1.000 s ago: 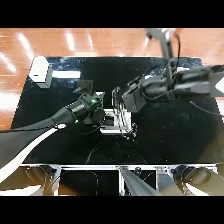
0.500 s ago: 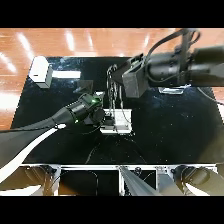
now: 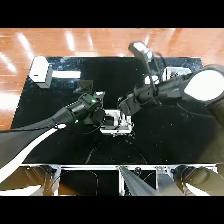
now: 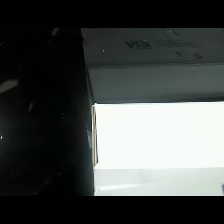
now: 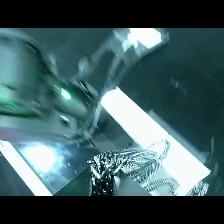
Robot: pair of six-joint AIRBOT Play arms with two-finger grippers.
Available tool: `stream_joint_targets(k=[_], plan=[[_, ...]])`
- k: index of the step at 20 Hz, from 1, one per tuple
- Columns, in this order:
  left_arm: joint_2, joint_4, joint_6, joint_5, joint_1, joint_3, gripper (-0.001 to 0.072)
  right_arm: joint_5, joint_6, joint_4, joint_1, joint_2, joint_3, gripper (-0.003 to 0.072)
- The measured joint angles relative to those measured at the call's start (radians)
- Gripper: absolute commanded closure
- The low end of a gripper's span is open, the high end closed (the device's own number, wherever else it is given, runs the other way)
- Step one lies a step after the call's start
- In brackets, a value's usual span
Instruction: Fold the box and place the chain.
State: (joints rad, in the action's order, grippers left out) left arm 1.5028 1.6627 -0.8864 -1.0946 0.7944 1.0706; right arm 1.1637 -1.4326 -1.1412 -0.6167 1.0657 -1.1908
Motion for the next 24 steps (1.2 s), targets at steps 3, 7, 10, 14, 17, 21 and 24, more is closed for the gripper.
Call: stream_joint_targets(k=[3, 7, 10, 14, 17, 21, 24], plan=[[0.000, 0.000, 0.000, 0.000, 0.000, 0.000, 0.0686, -0.028, -0.003, 0.006, 0.000, 0.008, 0.082, 0.0652], [0.000, 0.000, 0.000, 0.000, 0.000, 0.000, 0.0687, -0.068, -0.006, 0.006, -0.001, 0.023, 0.143, 0.0651], [0.000, 0.000, 0.000, 0.000, 0.000, 0.000, 0.0686, -0.082, -0.006, 0.006, -0.001, 0.028, 0.158, 0.0652], [0.000, 0.000, 0.000, 0.000, 0.000, 0.000, 0.0686, -0.064, 0.001, 0.007, -0.001, 0.029, 0.165, 0.0653], [0.000, 0.000, 0.000, -0.001, 0.000, 0.000, 0.0686, 0.019, 0.005, 0.007, -0.001, 0.029, 0.171, 0.0652], [0.000, 0.000, 0.000, -0.001, 0.000, 0.000, 0.0686, 0.107, 0.005, 0.005, -0.001, 0.030, 0.182, 0.0652], [0.000, 0.000, 0.000, -0.001, 0.000, 0.000, 0.0686, 0.116, 0.004, 0.002, -0.001, 0.030, 0.186, 0.0652]])
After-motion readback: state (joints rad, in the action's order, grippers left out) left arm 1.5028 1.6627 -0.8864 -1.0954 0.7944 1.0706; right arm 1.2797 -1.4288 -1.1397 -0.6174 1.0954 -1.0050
